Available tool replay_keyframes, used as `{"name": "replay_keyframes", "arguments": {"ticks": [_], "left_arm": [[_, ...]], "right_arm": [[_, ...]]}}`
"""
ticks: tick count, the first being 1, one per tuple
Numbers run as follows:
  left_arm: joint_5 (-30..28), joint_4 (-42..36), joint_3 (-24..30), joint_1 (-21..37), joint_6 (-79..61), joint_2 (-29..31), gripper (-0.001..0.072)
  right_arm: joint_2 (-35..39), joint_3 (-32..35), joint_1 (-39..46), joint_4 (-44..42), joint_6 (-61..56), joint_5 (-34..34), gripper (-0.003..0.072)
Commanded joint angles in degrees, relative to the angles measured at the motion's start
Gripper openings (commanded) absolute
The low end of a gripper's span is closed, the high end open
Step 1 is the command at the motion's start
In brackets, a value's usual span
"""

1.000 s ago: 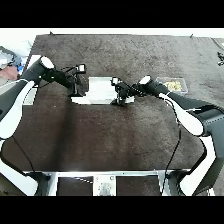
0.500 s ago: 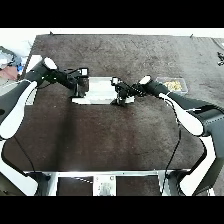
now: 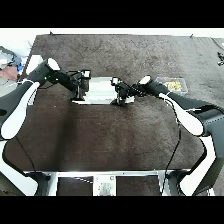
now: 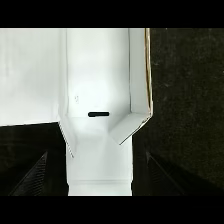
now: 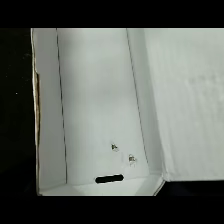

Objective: Fold the box and place the chain.

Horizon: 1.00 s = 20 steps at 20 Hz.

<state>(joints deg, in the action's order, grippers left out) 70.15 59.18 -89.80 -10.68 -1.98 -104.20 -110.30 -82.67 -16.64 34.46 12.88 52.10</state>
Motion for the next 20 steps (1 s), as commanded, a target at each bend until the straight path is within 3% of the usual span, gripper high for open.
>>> {"name": "replay_keyframes", "arguments": {"ticks": [1, 3, 16, 17, 18, 20], "left_arm": [[-0.7, 1.8, -0.1, -1.1, 3.8, -0.3, 0.0689], [-1.0, 2.7, -0.1, -1.9, 6.9, -0.3, 0.0651], [-3.1, 4.9, -0.9, -3.2, 7.9, -0.3, 0.0649], [-3.0, 4.9, -0.9, -3.2, 7.9, -0.3, 0.0616], [-2.4, 4.6, -0.9, -3.4, 7.9, -0.3, 0.0514], [-2.2, 5.4, -0.9, -3.9, 8.1, -0.3, 0.0487]], "right_arm": [[0.0, 0.0, 0.0, 0.0, 0.0, 0.0, 0.0602], [0.0, 0.0, 0.0, 0.0, 0.0, 0.0, 0.0602], [0.0, 0.0, 0.0, 0.0, 0.0, 0.0, 0.0602], [0.0, 0.0, 0.0, 0.0, 0.0, 0.0, 0.0602], [0.0, 0.0, 0.0, 0.0, 0.0, 0.0, 0.0602], [0.0, 0.0, 0.0, 0.0, 0.0, 0.0, 0.0602]]}}
